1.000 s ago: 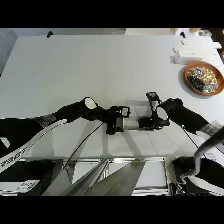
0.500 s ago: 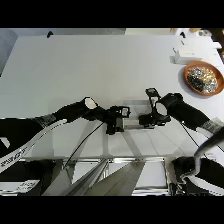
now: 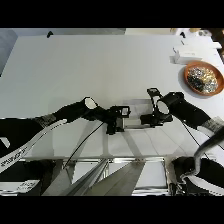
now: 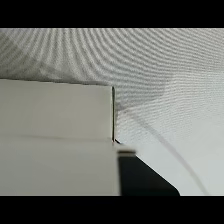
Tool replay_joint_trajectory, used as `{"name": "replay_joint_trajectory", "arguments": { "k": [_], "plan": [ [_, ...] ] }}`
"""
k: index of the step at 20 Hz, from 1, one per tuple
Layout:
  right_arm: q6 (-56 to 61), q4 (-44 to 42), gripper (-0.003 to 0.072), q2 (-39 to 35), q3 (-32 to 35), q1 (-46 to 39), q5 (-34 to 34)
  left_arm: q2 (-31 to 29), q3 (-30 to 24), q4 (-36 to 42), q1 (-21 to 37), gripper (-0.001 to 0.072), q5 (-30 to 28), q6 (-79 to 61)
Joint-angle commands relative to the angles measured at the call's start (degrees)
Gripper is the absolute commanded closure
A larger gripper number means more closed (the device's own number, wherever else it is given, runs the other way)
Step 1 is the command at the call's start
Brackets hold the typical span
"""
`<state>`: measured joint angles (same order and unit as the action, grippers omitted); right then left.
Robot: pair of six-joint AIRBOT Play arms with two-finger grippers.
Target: Fold the box and place the chain.
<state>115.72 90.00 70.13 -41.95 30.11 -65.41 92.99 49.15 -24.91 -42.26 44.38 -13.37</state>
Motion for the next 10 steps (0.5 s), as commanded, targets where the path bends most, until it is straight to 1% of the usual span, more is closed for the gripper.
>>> {"name": "replay_joint_trajectory", "arguments": {
  "k": [1, 4, 10],
  "plan": [
    [-2.19, -0.92, 0.0673, 1.18, 0.04, -0.31, 1.22, -0.04, -0.02, -0.2, 0.02, 0.0438, 0.02, -0.31],
    [-3.76, -3.67, 0.0672, 3.34, 0.11, -0.28, 0.94, -0.04, -0.02, -0.17, 0.02, 0.0438, 0.02, -0.31],
    [-5.27, -7.78, 0.0673, 3.48, 0.11, -0.15, 0.66, -0.04, -0.02, -0.17, 0.02, 0.0438, 0.02, -0.31]
  ]
}}
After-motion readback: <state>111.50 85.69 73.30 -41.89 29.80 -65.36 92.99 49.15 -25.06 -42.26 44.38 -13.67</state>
